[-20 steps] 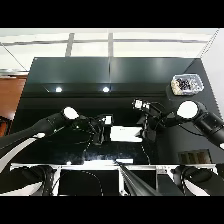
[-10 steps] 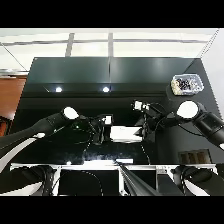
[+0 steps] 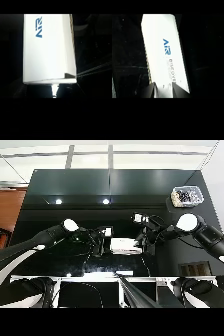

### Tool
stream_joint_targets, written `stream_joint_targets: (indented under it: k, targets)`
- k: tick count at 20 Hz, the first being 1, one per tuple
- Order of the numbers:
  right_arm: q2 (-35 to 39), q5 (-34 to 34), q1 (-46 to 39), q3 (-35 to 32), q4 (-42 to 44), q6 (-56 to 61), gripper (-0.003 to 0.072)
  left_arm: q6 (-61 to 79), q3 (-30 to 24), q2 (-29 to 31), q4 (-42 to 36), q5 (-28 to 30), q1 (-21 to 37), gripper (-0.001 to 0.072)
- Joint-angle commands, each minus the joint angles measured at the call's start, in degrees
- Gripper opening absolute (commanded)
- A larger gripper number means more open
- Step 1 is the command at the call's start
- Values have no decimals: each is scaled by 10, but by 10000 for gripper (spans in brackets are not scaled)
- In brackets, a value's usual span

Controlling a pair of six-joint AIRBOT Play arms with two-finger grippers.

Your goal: Fold the box and place the chain.

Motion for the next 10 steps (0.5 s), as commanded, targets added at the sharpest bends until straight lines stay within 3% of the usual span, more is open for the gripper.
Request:
stream_joint_targets:
  k: [1,10]
  targets:
    - [-5,2,0,-1,1,0,247,0,0,0,0,0,0,461]
    - [-10,2,0,-2,1,0,247,0,0,0,1,0,0,461]
